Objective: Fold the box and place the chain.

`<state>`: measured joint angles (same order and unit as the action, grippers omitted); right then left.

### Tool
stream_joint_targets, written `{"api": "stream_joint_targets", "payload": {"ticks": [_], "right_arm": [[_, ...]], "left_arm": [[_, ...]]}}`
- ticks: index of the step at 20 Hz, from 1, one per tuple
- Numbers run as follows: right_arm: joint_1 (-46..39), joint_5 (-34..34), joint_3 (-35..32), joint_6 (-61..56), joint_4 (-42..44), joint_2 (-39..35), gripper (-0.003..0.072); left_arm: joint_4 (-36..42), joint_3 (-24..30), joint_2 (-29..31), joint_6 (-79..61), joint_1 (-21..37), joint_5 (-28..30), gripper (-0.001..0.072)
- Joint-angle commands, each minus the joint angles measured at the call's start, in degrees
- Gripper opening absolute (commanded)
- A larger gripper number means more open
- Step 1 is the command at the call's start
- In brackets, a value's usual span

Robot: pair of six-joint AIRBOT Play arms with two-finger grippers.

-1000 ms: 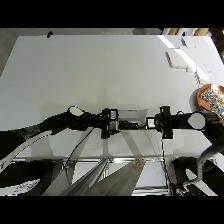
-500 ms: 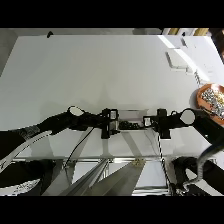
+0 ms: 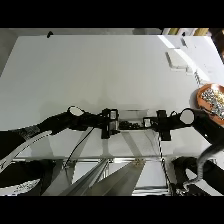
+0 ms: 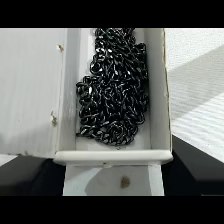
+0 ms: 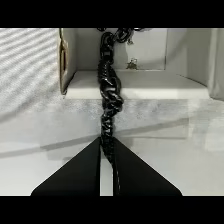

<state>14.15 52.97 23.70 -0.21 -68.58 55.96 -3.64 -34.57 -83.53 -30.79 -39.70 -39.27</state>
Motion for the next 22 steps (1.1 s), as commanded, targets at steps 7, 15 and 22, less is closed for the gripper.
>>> {"api": "stream_joint_targets", "payload": {"ticks": [7,15,22], "right_arm": [[0.07,-2.40,0.09,0.72,22.97,-16.00,0.0019],[2.80,-3.39,0.09,1.16,29.40,-16.28,0.0019],[19.93,-19.15,0.09,5.64,32.63,-10.62,0.0019]], "left_arm": [[0.00,-0.02,0.02,-0.02,-0.02,0.02,0.0205],[0.00,-0.02,0.02,-0.02,-0.02,0.02,0.0205],[0.00,-0.02,0.02,-0.02,-0.02,0.00,0.0205]]}}
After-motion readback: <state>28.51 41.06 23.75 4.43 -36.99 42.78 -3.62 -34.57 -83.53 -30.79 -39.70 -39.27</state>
